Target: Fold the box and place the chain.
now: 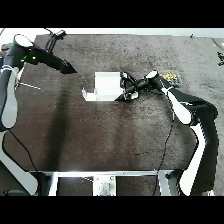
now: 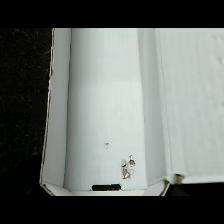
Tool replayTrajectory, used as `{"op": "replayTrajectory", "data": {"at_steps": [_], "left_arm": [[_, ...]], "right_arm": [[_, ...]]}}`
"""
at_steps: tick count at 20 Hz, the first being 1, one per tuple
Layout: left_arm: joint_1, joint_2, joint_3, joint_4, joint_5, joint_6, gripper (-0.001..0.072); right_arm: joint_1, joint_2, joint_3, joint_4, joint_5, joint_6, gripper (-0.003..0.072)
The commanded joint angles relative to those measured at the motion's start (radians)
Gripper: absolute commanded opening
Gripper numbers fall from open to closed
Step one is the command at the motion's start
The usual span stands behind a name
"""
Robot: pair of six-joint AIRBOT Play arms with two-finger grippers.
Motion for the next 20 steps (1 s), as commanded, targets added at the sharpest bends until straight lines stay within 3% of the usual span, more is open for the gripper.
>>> {"op": "replayTrajectory", "data": {"at_steps": [1,7,11,16,20], "left_arm": [[0.035,0.015,-0.057,0.01,0.047,-0.145,0.0005],[0.035,0.015,-0.35,-0.046,0.218,-0.198,0.0005],[0.034,0.016,-0.502,-0.182,0.229,-0.125,0.0005],[0.014,0.016,-0.594,-0.205,0.312,-0.179,0.0005],[-0.015,0.016,-0.601,-0.21,0.33,-0.203,0.0005]], "right_arm": [[0.0,0.0,0.0,0.0,0.0,0.0,0.0449],[0.001,0.0,0.0,0.0,0.0,0.0,0.0449],[0.0,0.0,0.0,0.0,0.0,0.0,0.0449],[0.0,0.0,0.0,0.0,0.0,0.0,0.0449],[0.001,0.0,0.0,0.0,0.0,0.0,0.0449]]}}
